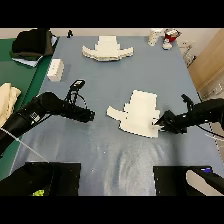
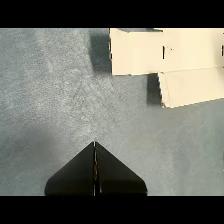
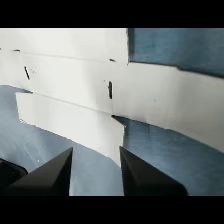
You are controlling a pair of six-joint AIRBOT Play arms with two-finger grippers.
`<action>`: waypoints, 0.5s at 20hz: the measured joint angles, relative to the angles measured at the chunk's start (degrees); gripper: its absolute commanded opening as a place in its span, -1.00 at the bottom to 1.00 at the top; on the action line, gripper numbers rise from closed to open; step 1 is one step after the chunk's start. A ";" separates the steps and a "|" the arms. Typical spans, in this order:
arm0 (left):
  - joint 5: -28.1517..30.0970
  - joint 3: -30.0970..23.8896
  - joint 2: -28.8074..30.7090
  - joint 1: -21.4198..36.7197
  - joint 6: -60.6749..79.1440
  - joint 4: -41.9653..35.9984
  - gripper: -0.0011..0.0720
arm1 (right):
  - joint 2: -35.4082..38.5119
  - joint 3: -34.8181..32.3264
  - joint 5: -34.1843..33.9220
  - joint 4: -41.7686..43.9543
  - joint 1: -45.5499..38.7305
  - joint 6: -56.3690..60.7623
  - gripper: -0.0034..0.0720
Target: Fold the box.
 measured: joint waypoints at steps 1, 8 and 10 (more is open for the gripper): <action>0.00 0.00 0.00 0.00 0.00 0.00 -0.93 | 0.17 1.44 -0.52 -1.44 -0.48 0.70 0.16; 0.02 0.00 0.00 0.00 0.02 0.00 -0.93 | -0.15 8.31 -1.57 -19.30 -9.01 8.98 0.05; 0.02 0.00 0.00 0.00 0.00 -0.02 -0.93 | -1.36 8.39 -1.62 -20.57 -12.22 8.70 -0.02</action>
